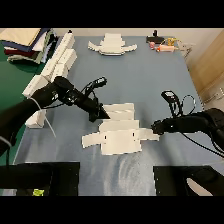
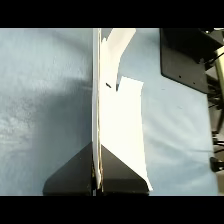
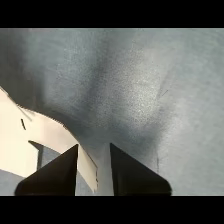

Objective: Fold the box.

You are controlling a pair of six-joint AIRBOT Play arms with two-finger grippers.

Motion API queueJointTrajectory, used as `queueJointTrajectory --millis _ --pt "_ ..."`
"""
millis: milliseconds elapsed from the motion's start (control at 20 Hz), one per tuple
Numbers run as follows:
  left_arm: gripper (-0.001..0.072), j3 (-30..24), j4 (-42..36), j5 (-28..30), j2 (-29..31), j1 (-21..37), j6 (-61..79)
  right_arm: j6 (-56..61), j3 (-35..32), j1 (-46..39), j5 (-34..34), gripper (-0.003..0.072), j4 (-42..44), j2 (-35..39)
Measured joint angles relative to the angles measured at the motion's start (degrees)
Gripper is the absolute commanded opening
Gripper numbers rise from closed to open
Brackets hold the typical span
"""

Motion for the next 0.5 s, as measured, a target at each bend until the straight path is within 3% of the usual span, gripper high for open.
queueJointTrajectory --millis 350,500 --pt "0.0008 -12.79 0.09 13.22 16.63 -6.80 3.08 8.44 1.49 -0.09 -0.02 0.0319 -5.31 3.26" --pt "0.0009 -17.59 0.09 18.29 21.00 -10.69 3.28 11.06 1.62 -0.09 0.07 0.0319 -6.40 3.93"
